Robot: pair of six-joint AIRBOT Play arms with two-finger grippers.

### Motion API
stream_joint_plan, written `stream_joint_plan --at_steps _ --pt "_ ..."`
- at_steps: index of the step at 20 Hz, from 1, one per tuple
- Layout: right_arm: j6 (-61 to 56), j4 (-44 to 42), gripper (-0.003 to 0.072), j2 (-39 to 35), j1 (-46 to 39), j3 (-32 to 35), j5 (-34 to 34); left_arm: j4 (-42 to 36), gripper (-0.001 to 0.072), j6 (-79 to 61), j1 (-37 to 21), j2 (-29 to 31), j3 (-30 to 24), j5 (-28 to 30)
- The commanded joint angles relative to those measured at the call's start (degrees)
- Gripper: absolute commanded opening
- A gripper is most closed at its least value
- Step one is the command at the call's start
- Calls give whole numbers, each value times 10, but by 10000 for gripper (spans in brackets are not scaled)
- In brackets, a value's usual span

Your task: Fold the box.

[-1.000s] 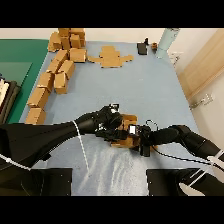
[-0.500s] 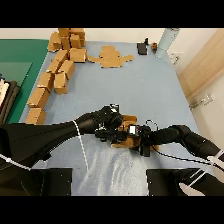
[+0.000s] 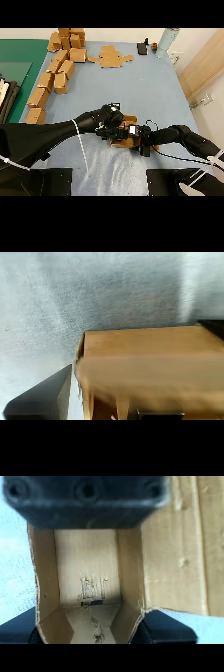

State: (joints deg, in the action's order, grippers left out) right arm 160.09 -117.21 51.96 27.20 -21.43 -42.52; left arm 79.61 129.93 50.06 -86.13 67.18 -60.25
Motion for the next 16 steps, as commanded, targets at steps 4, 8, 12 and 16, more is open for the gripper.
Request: stream_joint_plan --at_steps 4,8,12,16 --pt "0 0 558 0 1 0 0 1 414 -45 -35 39 22 -91" --pt "0 0 558 0 0 0 0 0 414 -62 -62 67 23 -145" --pt "0 0 558 0 1 0 0 -8 413 -80 -69 109 23 -150" --pt "0 0 558 0 0 0 0 -9 87 -114 -70 141 23 -154"
